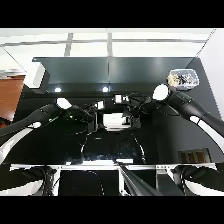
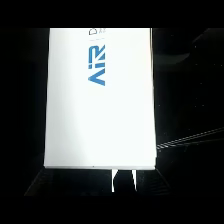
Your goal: Fold the box and place the chain.
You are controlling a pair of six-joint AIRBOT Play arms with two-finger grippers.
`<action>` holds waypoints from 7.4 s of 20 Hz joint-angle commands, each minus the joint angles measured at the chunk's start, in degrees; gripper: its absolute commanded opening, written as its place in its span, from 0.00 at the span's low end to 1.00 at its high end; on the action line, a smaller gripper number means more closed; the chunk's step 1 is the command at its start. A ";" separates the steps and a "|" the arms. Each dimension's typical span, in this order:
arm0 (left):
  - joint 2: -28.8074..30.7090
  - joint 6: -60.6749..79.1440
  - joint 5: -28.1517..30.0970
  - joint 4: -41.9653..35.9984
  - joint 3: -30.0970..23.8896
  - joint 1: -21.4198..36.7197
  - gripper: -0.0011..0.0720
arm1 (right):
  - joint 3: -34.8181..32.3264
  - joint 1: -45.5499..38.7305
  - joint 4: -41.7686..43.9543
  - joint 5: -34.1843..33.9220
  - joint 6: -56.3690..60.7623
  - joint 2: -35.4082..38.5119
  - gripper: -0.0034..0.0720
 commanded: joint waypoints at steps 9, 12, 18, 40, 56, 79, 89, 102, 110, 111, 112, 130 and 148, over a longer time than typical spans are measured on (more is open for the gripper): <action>-0.04 0.00 0.00 -0.02 -0.02 0.00 0.61 | 0.15 -6.08 6.16 8.50 18.88 9.09 0.54; -0.04 0.00 0.00 -0.02 -0.02 0.00 0.61 | -4.37 -11.50 11.34 14.99 30.86 9.07 0.06; -0.04 0.00 0.00 0.00 -0.02 0.00 0.61 | -16.61 -12.61 38.29 4.42 34.23 5.38 0.06; -0.04 0.00 0.00 -0.02 -0.02 0.00 0.61 | -16.17 -8.07 25.35 -8.74 47.91 1.62 0.06; -0.04 0.00 0.00 -0.02 -0.02 0.00 0.61 | -15.47 -8.11 23.65 -10.29 45.51 0.98 0.06; 1.14 -4.48 0.22 -13.27 9.46 -7.89 0.98 | -5.95 -42.07 2.16 6.10 48.63 21.24 0.06; -8.70 -8.00 -4.57 -11.52 15.30 -8.48 0.98 | -5.95 -42.07 2.14 3.82 46.53 21.24 0.06; -8.70 -11.98 -6.16 -2.40 15.34 -8.55 0.98 | -5.97 -42.07 2.16 3.04 46.05 21.24 0.06; -8.79 -20.83 3.72 12.50 15.87 -13.84 0.95 | -5.95 -42.07 2.14 3.06 46.07 21.24 0.06; -8.76 -26.77 2.93 15.45 16.81 -14.40 0.84 | -5.95 -42.07 2.14 3.08 46.07 21.24 0.06; -8.68 -31.36 0.31 18.67 18.27 -14.60 0.61 | -5.95 -42.07 2.12 3.04 46.05 21.24 0.06; 19.56 -73.92 -8.24 37.13 3.37 60.70 0.43 | -5.95 -42.07 1.49 4.85 46.73 21.22 0.06; -4.00 -65.75 5.53 34.07 24.92 51.89 1.00 | -5.95 -42.07 1.53 1.77 47.60 21.22 0.06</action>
